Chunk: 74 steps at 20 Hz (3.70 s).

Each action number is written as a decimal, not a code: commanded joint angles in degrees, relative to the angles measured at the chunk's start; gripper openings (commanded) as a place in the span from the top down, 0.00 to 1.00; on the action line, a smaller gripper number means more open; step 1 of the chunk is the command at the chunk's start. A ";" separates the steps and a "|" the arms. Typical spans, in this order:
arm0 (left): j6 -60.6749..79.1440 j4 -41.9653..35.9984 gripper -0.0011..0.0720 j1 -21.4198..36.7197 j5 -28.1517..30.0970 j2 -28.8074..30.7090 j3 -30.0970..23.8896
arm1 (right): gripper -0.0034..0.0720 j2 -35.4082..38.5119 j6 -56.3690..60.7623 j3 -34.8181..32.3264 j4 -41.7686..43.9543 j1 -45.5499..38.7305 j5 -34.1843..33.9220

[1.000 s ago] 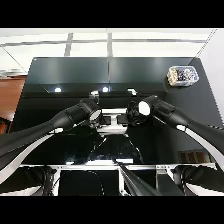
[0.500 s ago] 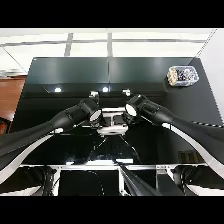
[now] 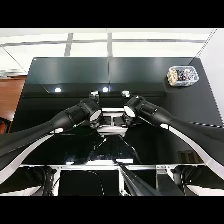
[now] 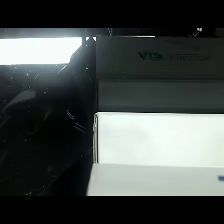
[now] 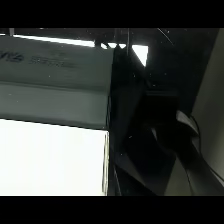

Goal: Fold the box and place the chain.

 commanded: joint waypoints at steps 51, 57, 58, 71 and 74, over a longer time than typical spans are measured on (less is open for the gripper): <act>-0.04 -0.04 0.95 0.04 0.13 -0.07 -0.02 | 0.24 -23.50 6.93 34.93 18.75 -56.11 -11.52; -0.04 -0.04 0.95 0.04 0.15 -0.07 -0.02 | 0.93 -22.27 -6.08 34.93 18.95 -56.22 -9.62; -0.04 -0.04 0.95 0.04 0.17 -0.07 -0.02 | 0.93 -20.90 -8.20 34.97 18.97 -56.50 -9.64; -0.07 -0.04 0.95 0.04 0.17 -0.07 -0.02 | 0.94 17.07 -36.44 35.01 25.62 -57.51 0.92; -0.07 -0.04 0.95 0.04 0.20 -0.07 -0.02 | 0.94 24.39 -37.68 35.01 29.49 -57.51 5.27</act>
